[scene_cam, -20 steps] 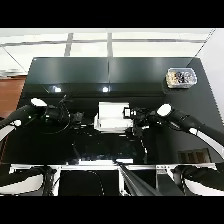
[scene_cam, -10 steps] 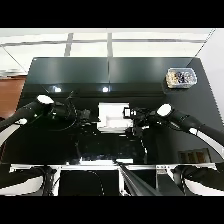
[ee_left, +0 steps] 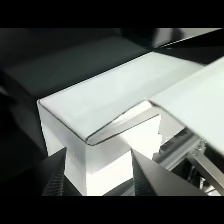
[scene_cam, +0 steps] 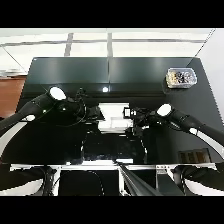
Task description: Fold the box and place the chain.
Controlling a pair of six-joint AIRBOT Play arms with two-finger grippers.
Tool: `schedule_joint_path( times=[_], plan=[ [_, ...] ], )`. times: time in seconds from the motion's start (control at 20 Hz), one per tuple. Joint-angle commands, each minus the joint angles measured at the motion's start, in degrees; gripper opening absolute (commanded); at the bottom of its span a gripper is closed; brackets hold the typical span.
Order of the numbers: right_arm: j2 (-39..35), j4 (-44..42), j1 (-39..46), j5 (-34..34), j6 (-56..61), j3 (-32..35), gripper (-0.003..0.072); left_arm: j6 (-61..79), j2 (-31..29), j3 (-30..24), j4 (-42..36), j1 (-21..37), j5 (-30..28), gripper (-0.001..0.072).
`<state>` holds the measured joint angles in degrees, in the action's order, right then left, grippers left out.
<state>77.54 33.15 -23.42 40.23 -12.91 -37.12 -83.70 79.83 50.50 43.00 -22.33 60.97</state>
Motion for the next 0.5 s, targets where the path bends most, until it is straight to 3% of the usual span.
schedule_joint_path(
  times=[0.0,0.35,0.45],
  plan=[
    [0.0,-0.09,-0.04,-0.11,0.07,0.0,0.0135,-9.18,0.02,2.16,7.91,-3.28,0.33,0.046],
    [0.0,-0.09,-0.04,-0.09,0.07,0.0,0.0135,-17.97,0.04,4.48,18.58,-7.1,0.35,0.0459],
    [0.0,-0.09,-0.04,-0.11,0.07,0.0,0.0135,-19.26,0.04,4.9,20.31,-8.57,0.57,0.0363]
  ],
)
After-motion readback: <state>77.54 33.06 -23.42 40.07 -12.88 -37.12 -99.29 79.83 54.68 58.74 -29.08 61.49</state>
